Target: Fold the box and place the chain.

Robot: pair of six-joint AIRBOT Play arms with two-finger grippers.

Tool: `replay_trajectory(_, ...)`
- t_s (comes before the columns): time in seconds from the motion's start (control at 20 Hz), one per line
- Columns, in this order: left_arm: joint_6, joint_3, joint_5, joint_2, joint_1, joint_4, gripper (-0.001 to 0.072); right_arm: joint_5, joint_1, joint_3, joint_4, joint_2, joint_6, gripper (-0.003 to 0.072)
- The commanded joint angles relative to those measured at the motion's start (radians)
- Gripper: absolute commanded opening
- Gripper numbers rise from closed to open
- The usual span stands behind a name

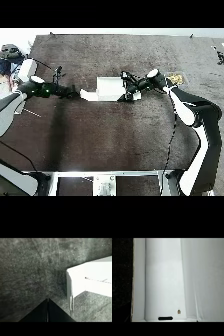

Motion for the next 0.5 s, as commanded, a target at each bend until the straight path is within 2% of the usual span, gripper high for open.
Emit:
replay_trajectory(0.0,0.021,-0.002,-0.015,-0.036,-0.017,-0.063,0.0011,0.001,0.0,0.0,0.0,0.001,0.0,0.0416)
replay_trajectory(0.45,0.092,0.004,0.003,-0.04,-0.106,-0.194,0.0013,0.0,0.0,0.0,0.0,0.001,0.0,0.0416)
